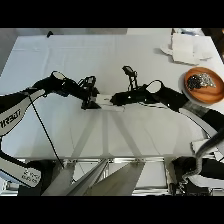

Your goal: Fold the box and place the chain.

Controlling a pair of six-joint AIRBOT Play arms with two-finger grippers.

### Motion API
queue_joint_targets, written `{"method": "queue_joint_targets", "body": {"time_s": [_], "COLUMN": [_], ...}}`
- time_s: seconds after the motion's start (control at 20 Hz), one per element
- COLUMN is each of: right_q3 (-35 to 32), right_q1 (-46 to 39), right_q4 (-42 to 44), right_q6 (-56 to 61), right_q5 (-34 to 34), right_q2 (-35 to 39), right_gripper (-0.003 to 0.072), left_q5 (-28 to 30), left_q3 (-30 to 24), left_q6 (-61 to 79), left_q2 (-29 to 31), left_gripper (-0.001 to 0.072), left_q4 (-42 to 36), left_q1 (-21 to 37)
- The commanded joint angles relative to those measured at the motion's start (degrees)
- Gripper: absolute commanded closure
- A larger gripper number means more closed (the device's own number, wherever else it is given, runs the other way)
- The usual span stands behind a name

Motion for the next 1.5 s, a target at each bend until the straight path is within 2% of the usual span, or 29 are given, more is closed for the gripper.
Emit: {"method": "queue_joint_targets", "body": {"time_s": [0.0,0.35,0.7,0.85,1.1,1.45], "right_q3": [0.1,0.3,5.2,5.2,5.2,5.2], "right_q1": [0.0,3.1,6.5,6.5,6.5,6.4], "right_q4": [0.6,1.2,0.5,-3.4,-7.1,-7.5], "right_q6": [0.0,1.1,3.8,6.0,8.1,7.0], "right_q5": [-2.5,-9.2,-9.1,-6.4,-6.1,-11.1], "right_q2": [2.5,0.8,-8.1,-9.8,-8.3,1.3], "right_gripper": [0.068,0.0681,0.0681,0.0682,0.0681,0.0678], "left_q5": [-0.7,-0.7,-0.7,-0.7,-0.7,-0.7], "left_q3": [0.0,0.0,0.0,0.0,0.0,0.0], "left_q6": [0.6,0.6,0.6,0.6,0.6,0.6], "left_q2": [0.0,0.0,0.0,0.0,0.0,0.0], "left_gripper": [0.0389,0.0389,0.0389,0.0389,0.0389,0.0389], "left_q4": [0.6,0.6,0.6,0.6,0.6,0.6], "left_q1": [0.1,0.1,0.1,0.1,0.1,0.1]}}
